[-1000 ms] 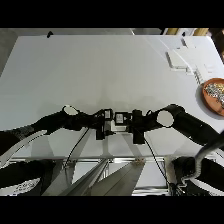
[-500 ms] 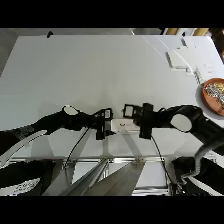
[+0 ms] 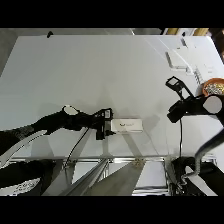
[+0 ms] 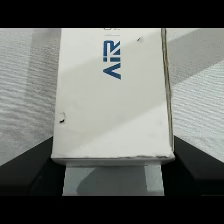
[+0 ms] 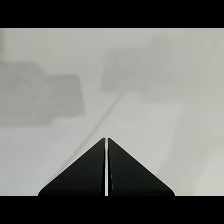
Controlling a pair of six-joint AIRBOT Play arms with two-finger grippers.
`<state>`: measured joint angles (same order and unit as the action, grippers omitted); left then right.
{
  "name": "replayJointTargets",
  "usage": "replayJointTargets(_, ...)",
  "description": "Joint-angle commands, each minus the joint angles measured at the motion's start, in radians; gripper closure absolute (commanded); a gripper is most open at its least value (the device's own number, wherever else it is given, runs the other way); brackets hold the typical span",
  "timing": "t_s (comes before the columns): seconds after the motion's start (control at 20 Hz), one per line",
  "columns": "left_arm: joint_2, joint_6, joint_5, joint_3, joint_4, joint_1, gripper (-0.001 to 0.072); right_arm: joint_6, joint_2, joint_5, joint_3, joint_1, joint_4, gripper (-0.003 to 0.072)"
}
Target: Fold the box and place the chain.
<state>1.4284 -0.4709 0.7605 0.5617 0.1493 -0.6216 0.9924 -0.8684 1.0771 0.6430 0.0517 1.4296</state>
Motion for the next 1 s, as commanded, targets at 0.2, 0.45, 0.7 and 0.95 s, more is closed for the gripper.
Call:
replayJointTargets(0.2,0.0,0.0,0.0,0.0,0.0,0.001,0.0499,0.062,-0.015,0.124,0.0,-0.106,0.006,0.0671)
replayJointTargets(0.45,0.0,0.005,0.013,0.0,-0.001,0.001,0.0499,0.062,-0.015,0.124,0.0,-0.106,0.006,0.0671)
replayJointTargets(0.7,-0.109,0.009,0.01,0.0,0.039,0.067,0.0505,0.062,-0.015,0.124,0.0,-0.106,0.006,0.0671)
replayJointTargets(0.95,-0.375,0.287,-0.153,0.0,0.222,0.271,0.0499,0.062,-0.015,0.124,0.0,-0.106,0.006,0.0671)
